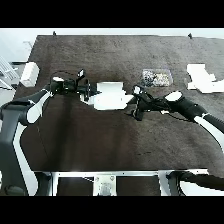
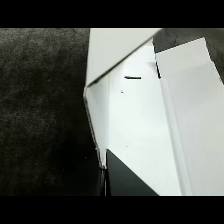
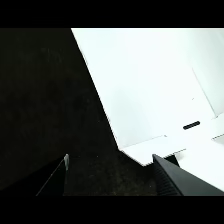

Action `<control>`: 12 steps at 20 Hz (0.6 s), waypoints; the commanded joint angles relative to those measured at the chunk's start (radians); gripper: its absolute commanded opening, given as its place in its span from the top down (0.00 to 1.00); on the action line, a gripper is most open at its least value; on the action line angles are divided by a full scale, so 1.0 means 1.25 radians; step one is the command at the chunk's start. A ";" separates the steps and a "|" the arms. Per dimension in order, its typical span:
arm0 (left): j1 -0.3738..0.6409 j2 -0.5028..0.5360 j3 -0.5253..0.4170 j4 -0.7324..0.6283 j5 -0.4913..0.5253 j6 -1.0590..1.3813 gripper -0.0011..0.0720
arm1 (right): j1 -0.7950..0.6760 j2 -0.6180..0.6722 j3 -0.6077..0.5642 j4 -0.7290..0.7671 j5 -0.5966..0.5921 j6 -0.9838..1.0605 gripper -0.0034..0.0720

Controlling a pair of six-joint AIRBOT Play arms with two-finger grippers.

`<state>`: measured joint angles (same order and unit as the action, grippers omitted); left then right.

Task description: Fold the box and place the chain.

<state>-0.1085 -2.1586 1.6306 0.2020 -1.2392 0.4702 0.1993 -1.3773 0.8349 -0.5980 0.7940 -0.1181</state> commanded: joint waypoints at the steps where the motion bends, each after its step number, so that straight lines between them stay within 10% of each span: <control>1: 0.000 0.000 0.000 0.000 0.001 0.001 0.96 | 0.014 -0.026 -0.003 -0.014 -0.021 -0.057 0.15; 12: 0.000 0.000 0.000 0.000 0.001 0.001 0.96 | 0.085 -0.085 0.000 0.017 -0.192 -0.126 0.15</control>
<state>-0.1085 -2.1586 1.6306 0.2012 -1.2381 0.4706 0.2935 -1.4559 0.8330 -0.5884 0.5961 -0.2478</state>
